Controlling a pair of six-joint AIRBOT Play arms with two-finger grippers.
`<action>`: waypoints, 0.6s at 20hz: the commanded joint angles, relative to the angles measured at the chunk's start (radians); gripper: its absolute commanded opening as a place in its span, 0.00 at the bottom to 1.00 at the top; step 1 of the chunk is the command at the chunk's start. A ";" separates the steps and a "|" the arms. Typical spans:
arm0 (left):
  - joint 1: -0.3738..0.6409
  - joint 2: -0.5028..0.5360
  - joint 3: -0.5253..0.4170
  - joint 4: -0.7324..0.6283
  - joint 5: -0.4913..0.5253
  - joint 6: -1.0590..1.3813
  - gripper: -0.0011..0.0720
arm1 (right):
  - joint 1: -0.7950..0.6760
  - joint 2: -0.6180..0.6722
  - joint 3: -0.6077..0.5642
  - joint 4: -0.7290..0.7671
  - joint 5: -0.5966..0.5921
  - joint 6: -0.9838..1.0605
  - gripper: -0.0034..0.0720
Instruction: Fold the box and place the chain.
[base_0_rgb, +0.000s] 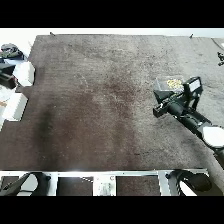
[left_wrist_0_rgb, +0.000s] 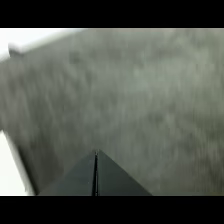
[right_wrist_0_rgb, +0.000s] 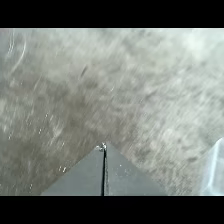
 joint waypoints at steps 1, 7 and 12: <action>-0.223 0.111 -0.101 -0.222 0.330 0.214 0.02 | 0.000 0.089 -0.028 -0.001 -0.068 0.043 0.03; -0.473 0.319 -0.412 -0.710 0.443 0.691 0.02 | -0.001 0.292 -0.195 -0.001 -0.140 0.079 0.03; -0.492 0.507 -0.623 -0.842 0.420 0.784 0.02 | -0.001 0.424 -0.285 -0.002 -0.143 0.079 0.03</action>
